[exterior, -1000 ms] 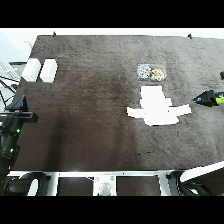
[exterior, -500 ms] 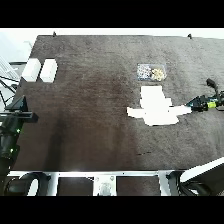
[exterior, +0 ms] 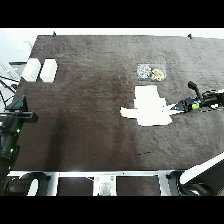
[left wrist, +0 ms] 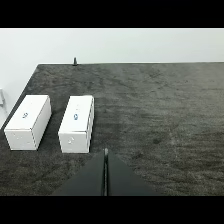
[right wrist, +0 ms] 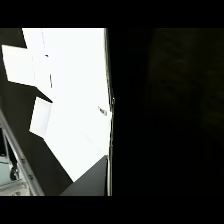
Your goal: Fold the box and place the chain.
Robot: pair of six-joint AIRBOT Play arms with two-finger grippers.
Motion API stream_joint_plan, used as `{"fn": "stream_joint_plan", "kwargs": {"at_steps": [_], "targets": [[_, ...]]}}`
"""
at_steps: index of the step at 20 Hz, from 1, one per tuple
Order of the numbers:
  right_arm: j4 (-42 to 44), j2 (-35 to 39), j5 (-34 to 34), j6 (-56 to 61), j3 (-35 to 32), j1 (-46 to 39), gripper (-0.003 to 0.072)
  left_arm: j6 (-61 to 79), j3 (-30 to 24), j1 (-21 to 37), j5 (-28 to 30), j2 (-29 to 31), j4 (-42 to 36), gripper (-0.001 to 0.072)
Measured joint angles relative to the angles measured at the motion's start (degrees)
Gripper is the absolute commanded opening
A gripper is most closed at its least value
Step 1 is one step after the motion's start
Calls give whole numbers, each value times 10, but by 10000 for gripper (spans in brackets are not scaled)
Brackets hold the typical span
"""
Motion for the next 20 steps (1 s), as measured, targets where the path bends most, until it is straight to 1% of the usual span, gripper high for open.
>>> {"fn": "stream_joint_plan", "kwargs": {"at_steps": [2,5,8,10,12,15,18,20], "targets": [[26,25,-4,-4,-38,11,8,0,0,0,0,0,0,24],[88,79,-36,-8,-122,45,8,0,0,0,0,0,0,24],[163,129,-90,-10,-198,107,8,0,0,0,0,0,0,23],[206,148,-136,-4,-224,161,8,0,0,0,0,0,0,24],[228,157,-188,9,-227,216,7,0,0,0,0,0,0,24],[229,155,-258,30,-204,284,7,0,0,0,0,0,0,24],[213,133,-298,58,-163,321,7,0,0,0,0,0,0,24],[204,119,-312,76,-141,337,7,0,0,0,0,0,0,23]]}}
